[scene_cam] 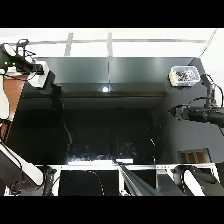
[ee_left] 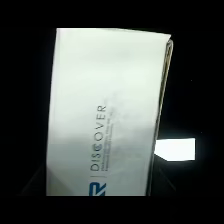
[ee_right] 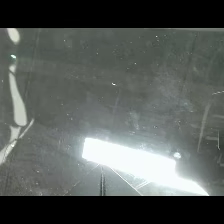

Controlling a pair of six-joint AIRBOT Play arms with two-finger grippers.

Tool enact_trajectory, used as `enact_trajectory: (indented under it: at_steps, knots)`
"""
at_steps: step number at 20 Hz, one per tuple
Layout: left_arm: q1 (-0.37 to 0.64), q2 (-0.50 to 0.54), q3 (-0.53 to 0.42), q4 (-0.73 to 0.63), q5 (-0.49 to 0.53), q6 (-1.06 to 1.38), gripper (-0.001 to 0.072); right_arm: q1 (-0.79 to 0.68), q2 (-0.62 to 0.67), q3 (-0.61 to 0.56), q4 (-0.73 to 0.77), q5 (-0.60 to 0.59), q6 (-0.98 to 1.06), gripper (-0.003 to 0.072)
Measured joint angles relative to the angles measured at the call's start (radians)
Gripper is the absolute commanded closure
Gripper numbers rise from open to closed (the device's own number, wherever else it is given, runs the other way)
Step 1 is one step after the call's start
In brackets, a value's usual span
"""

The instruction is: Fold the box and place the chain.

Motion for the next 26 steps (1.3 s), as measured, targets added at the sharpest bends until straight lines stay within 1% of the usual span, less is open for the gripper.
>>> enact_trajectory:
  at_steps: [2, 4, 5, 6, 7, 8, 10, 12, 13, 15, 17, 20, 21, 22, 24, 26]
  knots:
    - [0.003, -0.014, 0.030, 0.002, -0.008, 0.000, -0.0003, 0.000, 0.000, 0.000, 0.001, 0.000, 0.005, 0.0665]
    - [0.004, 0.011, 0.064, 0.005, -0.011, -0.005, 0.0002, 0.000, 0.000, 0.000, 0.001, 0.000, 0.007, 0.0664]
    - [0.005, 0.040, 0.076, 0.006, -0.013, -0.020, 0.0084, 0.000, 0.000, 0.000, 0.001, 0.000, 0.007, 0.0664]
    - [0.005, 0.075, 0.082, 0.006, -0.019, -0.047, 0.0310, 0.001, 0.000, 0.000, 0.001, -0.002, 0.008, 0.0664]
    - [0.005, 0.118, 0.084, 0.005, -0.036, -0.088, 0.0625, 0.005, 0.000, 0.000, 0.001, -0.006, 0.008, 0.0664]
    - [0.005, 0.161, 0.079, -0.003, -0.058, -0.122, 0.0682, 0.012, 0.000, 0.000, 0.001, -0.017, 0.007, 0.0665]
    - [-0.001, 0.266, 0.027, -0.054, -0.114, -0.154, 0.0683, 0.051, 0.000, 0.000, 0.002, -0.062, -0.007, 0.0665]
    - [-0.029, 0.398, -0.090, -0.137, -0.140, -0.149, 0.0683, 0.113, -0.002, 0.000, 0.001, -0.144, -0.022, 0.0665]
    - [-0.055, 0.481, -0.177, -0.171, -0.130, -0.142, 0.0683, 0.148, -0.003, 0.000, 0.000, -0.192, -0.028, 0.0665]
    - [-0.122, 0.658, -0.395, -0.202, -0.064, -0.129, 0.0683, 0.218, -0.014, 0.000, -0.024, -0.299, -0.035, 0.0665]
    - [-0.196, 0.843, -0.651, -0.211, 0.037, -0.119, 0.0682, 0.270, -0.042, -0.001, -0.068, -0.389, -0.038, 0.0665]
    - [-0.273, 1.081, -1.014, -0.180, 0.175, -0.116, 0.0682, 0.307, -0.109, -0.012, -0.131, -0.464, -0.040, 0.0664]
    - [-0.284, 1.142, -1.104, -0.173, 0.193, -0.122, 0.0681, 0.314, -0.126, -0.015, -0.144, -0.477, -0.041, 0.0665]
    - [-0.293, 1.196, -1.181, -0.167, 0.219, -0.128, 0.0681, 0.317, -0.140, -0.017, -0.155, -0.481, -0.042, 0.0665]
    - [-0.302, 1.273, -1.291, -0.160, 0.233, -0.135, 0.0681, 0.323, -0.156, -0.020, -0.164, -0.489, -0.042, 0.0664]
    - [-0.307, 1.314, -1.350, -0.159, 0.249, -0.136, 0.0681, 0.327, -0.165, -0.021, -0.170, -0.494, -0.042, 0.0664]
